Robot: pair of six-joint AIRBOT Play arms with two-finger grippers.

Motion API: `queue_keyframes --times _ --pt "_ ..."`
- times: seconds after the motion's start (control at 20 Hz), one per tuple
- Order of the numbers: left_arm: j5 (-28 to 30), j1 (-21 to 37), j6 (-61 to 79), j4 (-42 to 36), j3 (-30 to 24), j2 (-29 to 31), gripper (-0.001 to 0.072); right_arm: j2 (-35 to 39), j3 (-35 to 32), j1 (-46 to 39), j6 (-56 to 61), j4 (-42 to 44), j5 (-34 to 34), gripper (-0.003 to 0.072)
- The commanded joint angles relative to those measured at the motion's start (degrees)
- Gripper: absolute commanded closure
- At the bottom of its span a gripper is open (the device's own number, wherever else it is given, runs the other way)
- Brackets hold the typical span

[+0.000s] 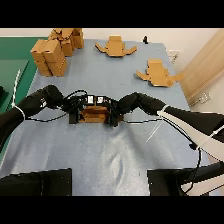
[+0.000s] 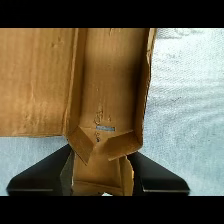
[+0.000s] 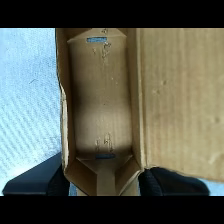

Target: Fold the box.

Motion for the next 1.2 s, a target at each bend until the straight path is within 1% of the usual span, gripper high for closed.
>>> queue_keyframes --times 0.0,0.1,0.15,0.2,0.25,0.35,0.45,0.55,0.6,0.65,0.7,0.75,0.95,1.15 --pt "-0.17 -0.04 0.55 -0.33 0.02 0.00 0.0688 -0.04 0.02 0.07 0.04 -0.09 0.20 0.0341" --pt "-0.28 0.07 0.50 0.15 0.28 0.09 0.0686 -0.04 0.02 0.07 0.04 -0.31 0.17 0.0341" --pt "-0.26 0.09 0.48 0.17 0.44 0.42 0.0574 -0.04 0.02 0.07 0.04 -0.33 0.15 0.0341" --pt "-0.17 0.07 0.46 0.17 0.61 0.94 0.0334 -0.04 0.02 0.07 0.04 -0.39 0.17 0.0341" --pt "-0.15 0.07 0.31 0.17 0.87 1.42 0.0274 -0.04 0.02 0.07 0.04 -0.48 0.17 0.0341" --pt "-0.31 0.04 0.28 1.09 1.44 2.21 0.0274 -0.04 0.02 0.07 0.04 -0.50 0.17 0.0341" --pt "-0.61 0.07 -2.12 4.61 2.03 2.49 0.0274 -0.04 0.02 0.07 0.04 -0.50 0.15 0.0341" --pt "-2.29 0.07 -7.37 8.76 2.99 2.49 0.0274 -0.04 0.02 0.07 0.04 -0.50 0.15 0.0341" --pt "-3.61 0.07 -7.65 9.09 3.19 2.49 0.0275 -0.04 0.02 0.07 0.04 -0.50 0.17 0.0341" --pt "-4.66 0.02 -7.61 9.09 3.19 2.47 0.0275 -0.04 0.02 0.07 0.04 -0.50 0.17 0.0341" --pt "-5.40 -0.07 -7.61 8.98 3.19 2.47 0.0328 -0.04 0.02 0.07 0.04 -0.50 0.17 0.0341" --pt "-5.81 -0.07 -7.56 8.87 3.19 2.47 0.0434 -0.04 0.02 0.07 0.04 -0.50 0.15 0.0341" --pt "-5.70 -0.07 -7.48 8.22 3.19 1.75 0.0436 -0.04 0.02 0.07 0.04 -0.48 0.17 0.0341" --pt "-5.44 -0.07 -6.03 2.43 3.19 0.24 0.0437 -0.04 0.02 0.07 0.04 -0.48 0.17 0.0341"
